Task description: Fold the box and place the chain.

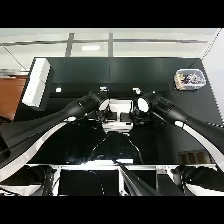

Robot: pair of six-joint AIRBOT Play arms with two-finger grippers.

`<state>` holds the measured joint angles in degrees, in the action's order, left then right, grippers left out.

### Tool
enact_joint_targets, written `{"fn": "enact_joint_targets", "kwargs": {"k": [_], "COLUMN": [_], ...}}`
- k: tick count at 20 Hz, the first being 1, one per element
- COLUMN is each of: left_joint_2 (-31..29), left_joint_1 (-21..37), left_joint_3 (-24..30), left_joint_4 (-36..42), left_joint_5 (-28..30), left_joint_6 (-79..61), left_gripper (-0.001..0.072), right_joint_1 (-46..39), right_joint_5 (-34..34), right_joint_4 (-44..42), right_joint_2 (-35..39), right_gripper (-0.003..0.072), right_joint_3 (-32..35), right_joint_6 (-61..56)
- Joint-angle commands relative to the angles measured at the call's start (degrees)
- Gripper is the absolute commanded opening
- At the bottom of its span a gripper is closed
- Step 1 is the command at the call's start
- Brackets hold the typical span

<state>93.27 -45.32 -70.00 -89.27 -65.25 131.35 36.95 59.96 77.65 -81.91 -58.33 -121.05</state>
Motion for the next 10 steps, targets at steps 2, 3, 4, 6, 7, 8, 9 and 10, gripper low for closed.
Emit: {"fn": "enact_joint_targets", "kwargs": {"k": [2,3,4,6,7,8,9,10], "left_joint_2": [0.0,0.0,0.0,0.0,0.0,0.0,0.0,0.0], "left_joint_1": [0.0,0.0,0.0,0.0,0.0,0.0,0.0,0.0], "left_joint_3": [0.0,0.0,0.0,0.0,0.0,0.0,0.0,0.0], "left_joint_4": [0.0,0.0,0.0,0.0,0.0,0.0,0.0,0.0], "left_joint_5": [0.0,0.0,0.0,0.0,0.0,0.0,0.0,0.0], "left_joint_6": [0.0,0.0,0.0,0.0,0.0,0.0,0.0,0.0], "left_gripper": [0.0027,0.0028,0.0028,0.0027,0.0028,0.0027,0.0027,0.0027], "right_joint_1": [0.7,0.7,0.7,0.9,1.0,1.1,1.2,1.3], "right_joint_5": [1.2,1.8,1.9,2.2,2.8,3.5,4.5,5.6], "right_joint_4": [3.0,3.7,3.9,3.6,3.9,4.1,4.3,4.5], "right_joint_2": [-1.3,-1.4,-1.5,-2.3,-2.9,-3.5,-4.2,-4.9], "right_gripper": [0.0307,0.0306,0.0306,0.0306,0.0306,0.0306,0.0306,0.0306], "right_joint_3": [-0.3,-0.3,-0.3,-1.0,-2.0,-3.0,-3.9,-4.7], "right_joint_6": [-5.0,-5.7,-6.3,-6.7,-6.7,-6.7,-6.7,-6.7]}}
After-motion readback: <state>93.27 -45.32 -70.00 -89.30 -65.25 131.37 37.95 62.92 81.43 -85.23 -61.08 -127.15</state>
